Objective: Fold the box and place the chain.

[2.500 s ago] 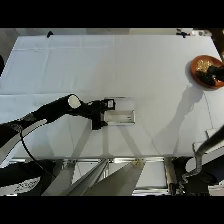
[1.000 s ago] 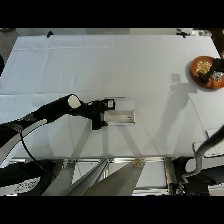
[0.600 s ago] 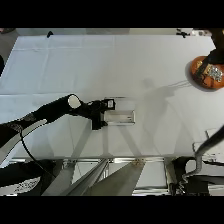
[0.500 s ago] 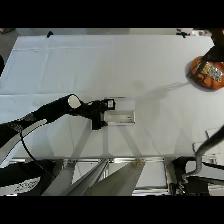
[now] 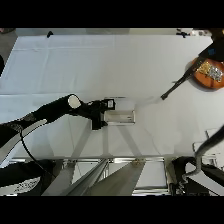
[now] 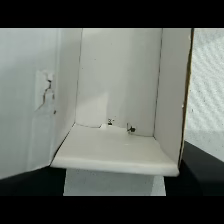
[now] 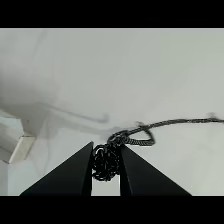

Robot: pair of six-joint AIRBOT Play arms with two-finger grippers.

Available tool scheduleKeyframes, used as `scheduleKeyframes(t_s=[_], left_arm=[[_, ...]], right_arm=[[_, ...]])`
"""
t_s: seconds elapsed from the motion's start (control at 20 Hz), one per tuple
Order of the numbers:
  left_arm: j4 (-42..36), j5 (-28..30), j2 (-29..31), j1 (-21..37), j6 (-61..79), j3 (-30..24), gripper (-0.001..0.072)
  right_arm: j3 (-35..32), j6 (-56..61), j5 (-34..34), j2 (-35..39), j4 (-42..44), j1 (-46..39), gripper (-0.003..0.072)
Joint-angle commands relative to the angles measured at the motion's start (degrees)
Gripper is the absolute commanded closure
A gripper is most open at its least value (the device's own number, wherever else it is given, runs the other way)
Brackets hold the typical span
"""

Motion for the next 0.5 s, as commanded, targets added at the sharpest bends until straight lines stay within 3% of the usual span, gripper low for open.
scheduleKeyframes(t_s=[0.0, 0.2, 0.45], left_arm=[[0.0, 0.0, 0.0, 0.0, 0.0, 0.0, 0.0575], [0.0, 0.0, 0.0, 0.0, 0.0, 0.0, 0.0575], [0.0, 0.0, 0.0, 0.0, 0.0, 0.0, 0.0575]], right_arm=[[-0.5, 2.1, 1.9, 4.2, 0.0, 3.5, 0.0677], [-3.9, 3.1, 2.2, 8.2, 0.0, 9.1, 0.0677], [-16.7, 4.6, -2.9, 13.8, 0.0, 16.0, 0.0677]])
